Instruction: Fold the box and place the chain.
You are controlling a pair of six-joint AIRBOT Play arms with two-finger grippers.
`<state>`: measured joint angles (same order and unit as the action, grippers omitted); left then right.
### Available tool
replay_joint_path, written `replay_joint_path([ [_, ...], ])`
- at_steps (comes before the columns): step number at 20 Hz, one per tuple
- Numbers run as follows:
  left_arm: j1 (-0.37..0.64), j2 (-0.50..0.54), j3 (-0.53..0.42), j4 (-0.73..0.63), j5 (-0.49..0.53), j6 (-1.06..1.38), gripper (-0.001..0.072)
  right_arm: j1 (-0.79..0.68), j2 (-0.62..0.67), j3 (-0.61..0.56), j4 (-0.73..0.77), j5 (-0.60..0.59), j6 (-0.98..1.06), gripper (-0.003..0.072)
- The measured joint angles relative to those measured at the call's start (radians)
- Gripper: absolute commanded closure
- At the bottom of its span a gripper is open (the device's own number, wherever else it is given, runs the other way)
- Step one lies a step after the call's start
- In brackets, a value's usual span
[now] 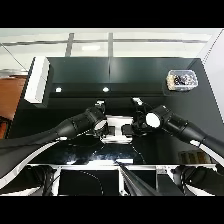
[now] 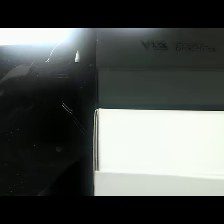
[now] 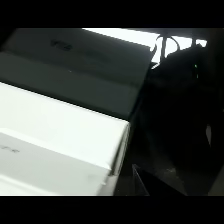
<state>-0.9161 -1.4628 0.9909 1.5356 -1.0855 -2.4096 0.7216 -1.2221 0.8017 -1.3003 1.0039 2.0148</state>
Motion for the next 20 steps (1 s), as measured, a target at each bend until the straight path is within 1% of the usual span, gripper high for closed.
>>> replay_joint_path([
  [1,0.000,-0.002,-0.001,0.000,0.000,0.000,0.0676,0.006,-0.006,0.006,-0.012,0.004,0.012,0.0278],
  [2,0.000,-0.002,-0.001,0.000,0.000,0.000,0.0677,0.008,-0.010,0.010,-0.019,0.006,0.024,0.0293],
  [3,0.000,-0.003,-0.001,0.000,0.000,0.000,0.0676,0.013,-0.014,0.013,-0.035,0.010,0.036,0.0324],
  [6,0.000,-0.005,-0.001,0.000,-0.002,0.000,0.0677,0.018,-0.025,0.018,-0.051,0.014,0.067,0.0325],
  [8,0.000,-0.005,-0.001,0.000,-0.002,0.000,0.0677,0.021,-0.038,0.019,-0.059,0.019,0.085,0.0385],
  [15,0.000,-0.005,-0.001,0.000,-0.011,0.000,0.0676,0.056,-0.087,0.023,-0.066,0.036,0.136,0.0385],
  [20,0.000,-0.005,0.000,0.000,-0.018,0.000,0.0676,0.062,-0.099,0.045,-0.104,0.047,0.174,0.0392],
])
